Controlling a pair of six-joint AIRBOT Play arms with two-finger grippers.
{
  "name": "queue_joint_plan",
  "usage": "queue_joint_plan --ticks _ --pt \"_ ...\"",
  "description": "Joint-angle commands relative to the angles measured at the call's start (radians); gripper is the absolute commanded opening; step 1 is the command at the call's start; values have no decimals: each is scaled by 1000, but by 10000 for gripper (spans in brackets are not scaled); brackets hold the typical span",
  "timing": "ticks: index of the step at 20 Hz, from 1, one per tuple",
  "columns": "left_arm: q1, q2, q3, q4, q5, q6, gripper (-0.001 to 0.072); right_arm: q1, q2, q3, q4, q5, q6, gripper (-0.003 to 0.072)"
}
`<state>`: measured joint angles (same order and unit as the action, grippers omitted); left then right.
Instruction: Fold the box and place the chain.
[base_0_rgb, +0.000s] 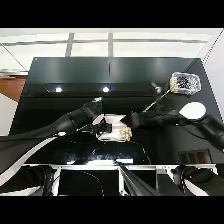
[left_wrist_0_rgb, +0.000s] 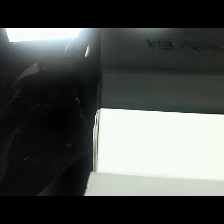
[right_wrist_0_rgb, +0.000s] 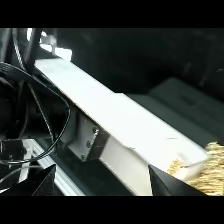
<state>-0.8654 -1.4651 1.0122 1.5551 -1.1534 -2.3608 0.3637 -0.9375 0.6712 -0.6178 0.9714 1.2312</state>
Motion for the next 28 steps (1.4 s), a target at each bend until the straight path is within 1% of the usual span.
queue_joint_plan --ticks 1,2,3,4,5,6,8,9,10,11,13,15,16,19,20,23,26,28 --pt "0 -1 0 0 0 0 33 -211 101 2 -163 138 -81 649" --pt "0 -1 0 0 0 0 33 -260 127 -7 -264 154 -109 648" --pt "0 -1 0 0 0 0 33 -284 138 -29 -328 148 -153 649" --pt "0 -1 0 0 0 0 33 -286 138 -69 -356 116 -236 650" --pt "0 -1 0 0 0 0 33 -272 138 -125 -343 49 -320 694" --pt "0 -1 0 0 0 0 33 -247 138 -177 -317 -25 -404 707" --pt "0 -1 0 0 0 0 33 -161 138 -267 -263 -166 -597 707" --pt "0 -1 0 0 1 0 33 -106 138 -298 -262 -212 -699 707" --pt "0 -1 0 0 1 0 33 -47 138 -324 -266 -238 -826 706" --pt "0 -1 0 0 0 0 33 4 135 -336 -265 -233 -943 706" --pt "0 -1 0 0 0 0 33 70 97 -337 -216 -233 -983 705" --pt "0 -1 0 1 1 0 33 97 40 -336 -172 -257 -1086 705" --pt "0 -1 0 1 1 0 33 100 14 -336 -121 -275 -1143 706" --pt "0 -1 0 0 0 0 33 100 -56 -336 68 -279 -1353 706" --pt "0 -1 0 0 0 0 33 100 -72 -336 93 -278 -1379 705" --pt "0 -1 0 0 0 0 33 102 -90 -333 93 -288 -1385 704" --pt "0 -1 0 0 2 0 33 120 -106 -333 121 -338 -1386 704" --pt "0 -1 0 0 1 0 33 151 -117 -328 104 -360 -1384 703"
